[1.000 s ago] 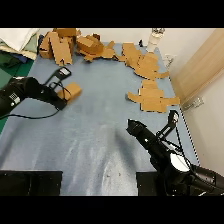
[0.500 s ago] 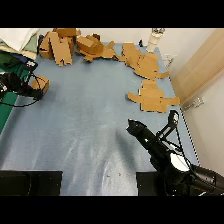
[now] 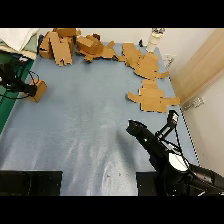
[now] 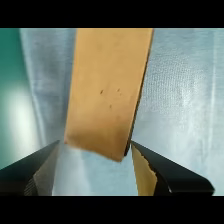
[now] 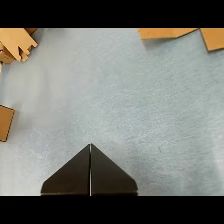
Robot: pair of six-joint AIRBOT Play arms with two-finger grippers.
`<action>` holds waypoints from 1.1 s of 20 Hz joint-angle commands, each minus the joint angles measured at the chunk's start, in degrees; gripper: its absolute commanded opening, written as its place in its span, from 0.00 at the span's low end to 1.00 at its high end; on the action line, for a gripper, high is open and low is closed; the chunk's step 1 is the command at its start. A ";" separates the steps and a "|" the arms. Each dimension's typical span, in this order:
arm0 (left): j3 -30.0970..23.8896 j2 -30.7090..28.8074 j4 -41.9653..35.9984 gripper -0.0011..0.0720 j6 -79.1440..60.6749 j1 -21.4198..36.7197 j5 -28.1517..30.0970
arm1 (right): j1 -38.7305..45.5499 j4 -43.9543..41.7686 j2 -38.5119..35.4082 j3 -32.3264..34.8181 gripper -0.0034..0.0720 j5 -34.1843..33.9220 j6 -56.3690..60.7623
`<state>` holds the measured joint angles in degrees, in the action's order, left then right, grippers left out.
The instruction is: Fold the box.
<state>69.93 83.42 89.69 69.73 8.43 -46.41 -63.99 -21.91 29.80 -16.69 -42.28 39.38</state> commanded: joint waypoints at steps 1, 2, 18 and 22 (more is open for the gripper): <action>3.82 -1.44 0.00 0.96 0.81 1.66 -9.77 | -0.07 0.00 0.24 -0.02 0.05 0.24 -0.02; 3.87 -1.99 -0.66 0.96 0.81 1.64 -11.32 | -0.07 0.00 0.26 -0.02 0.05 0.24 -0.02; 4.04 -5.18 -26.47 0.30 -0.24 -26.58 -14.51 | 5.73 -5.86 5.97 -7.19 0.05 1.66 -23.54; 4.04 -5.18 -26.49 0.03 1.33 -30.97 -12.52 | 13.38 -20.61 15.78 -16.35 0.05 4.20 -47.17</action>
